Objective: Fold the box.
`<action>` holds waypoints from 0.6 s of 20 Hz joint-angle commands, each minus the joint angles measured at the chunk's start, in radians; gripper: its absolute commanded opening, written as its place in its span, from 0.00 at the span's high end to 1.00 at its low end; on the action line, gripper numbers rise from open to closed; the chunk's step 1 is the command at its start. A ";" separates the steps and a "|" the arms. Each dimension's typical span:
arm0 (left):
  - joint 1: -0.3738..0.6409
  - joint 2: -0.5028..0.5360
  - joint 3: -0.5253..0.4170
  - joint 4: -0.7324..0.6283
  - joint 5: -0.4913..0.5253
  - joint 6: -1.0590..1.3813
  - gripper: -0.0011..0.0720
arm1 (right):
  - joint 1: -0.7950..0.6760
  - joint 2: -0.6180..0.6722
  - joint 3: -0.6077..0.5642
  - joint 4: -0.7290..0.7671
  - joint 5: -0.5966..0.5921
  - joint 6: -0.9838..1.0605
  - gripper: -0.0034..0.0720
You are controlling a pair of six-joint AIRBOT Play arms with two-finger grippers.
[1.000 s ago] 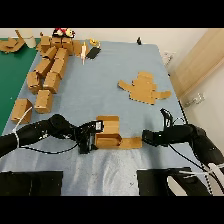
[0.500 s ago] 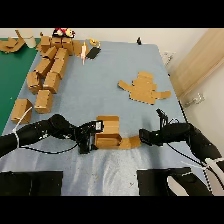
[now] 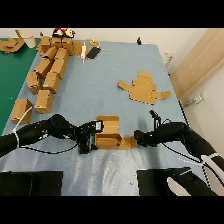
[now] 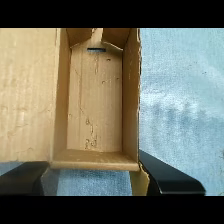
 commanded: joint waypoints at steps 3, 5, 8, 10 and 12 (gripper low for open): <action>0.000 0.000 0.000 0.000 0.000 0.000 0.30 | 0.057 -0.005 0.002 0.040 0.027 -0.002 0.95; 0.000 0.000 0.000 0.000 0.000 0.000 0.30 | 0.060 0.005 0.002 0.044 0.027 -0.002 0.95; 0.000 0.000 0.000 0.000 0.000 0.000 0.29 | 0.060 0.036 0.002 0.044 0.024 -0.002 0.95; 0.000 0.000 0.000 0.000 0.000 0.000 0.29 | 0.060 0.061 0.002 0.044 0.021 -0.002 0.95; 0.000 0.000 0.000 0.000 0.000 0.000 0.29 | 0.060 0.079 0.002 0.045 0.020 0.006 0.95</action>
